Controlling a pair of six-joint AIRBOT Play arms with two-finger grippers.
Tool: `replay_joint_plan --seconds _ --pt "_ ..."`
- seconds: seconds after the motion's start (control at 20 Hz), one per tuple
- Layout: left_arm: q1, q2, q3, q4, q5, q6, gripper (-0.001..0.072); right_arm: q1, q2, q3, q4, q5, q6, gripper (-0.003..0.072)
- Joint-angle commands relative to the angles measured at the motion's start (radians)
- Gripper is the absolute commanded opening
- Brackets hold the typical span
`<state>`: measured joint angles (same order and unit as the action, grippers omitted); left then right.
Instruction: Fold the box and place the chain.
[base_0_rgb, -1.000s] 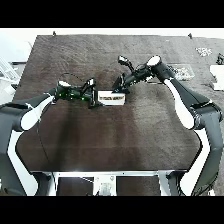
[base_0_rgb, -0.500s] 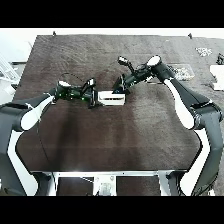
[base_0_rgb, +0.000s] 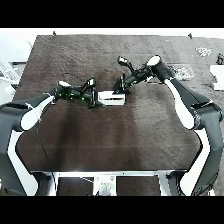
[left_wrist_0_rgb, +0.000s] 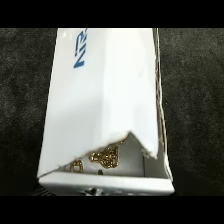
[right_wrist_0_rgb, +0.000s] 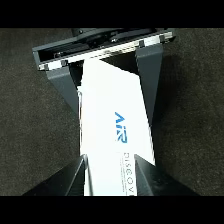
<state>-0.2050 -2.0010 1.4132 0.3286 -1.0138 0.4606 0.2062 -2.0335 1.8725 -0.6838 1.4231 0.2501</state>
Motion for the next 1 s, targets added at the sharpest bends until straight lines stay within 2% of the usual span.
replay_joint_plan --seconds 0.0,0.05,0.25,0.4,0.55,0.75,0.95 --pt "0.001 0.001 0.0 0.0 0.0 0.0 0.0468 0.0 0.005 0.001 -0.005 -0.009 0.003 0.0338" --pt "0.001 0.001 0.0 0.0 0.0 0.0 0.0468 0.0 0.008 0.001 -0.006 -0.009 0.003 0.0312" --pt "0.001 0.001 0.0 0.0 0.0 0.0 0.0468 0.001 0.019 -0.007 -0.005 -0.005 0.007 0.0311" --pt "0.001 0.001 0.0 0.0 0.0 0.0 0.0468 0.001 0.066 -0.074 -0.006 -0.018 -0.002 0.0311" --pt "0.001 0.001 0.0 0.0 0.0 0.0 0.0468 0.0 0.104 -0.161 -0.004 -0.132 -0.058 0.0311" --pt "0.001 0.001 0.0 0.0 0.0 0.0 0.0468 0.0 0.105 -0.181 0.019 -0.187 -0.079 0.0309" --pt "0.001 0.001 0.0 0.0 0.0 0.0 0.0468 0.0 0.111 -0.189 0.022 -0.138 -0.075 0.0299"
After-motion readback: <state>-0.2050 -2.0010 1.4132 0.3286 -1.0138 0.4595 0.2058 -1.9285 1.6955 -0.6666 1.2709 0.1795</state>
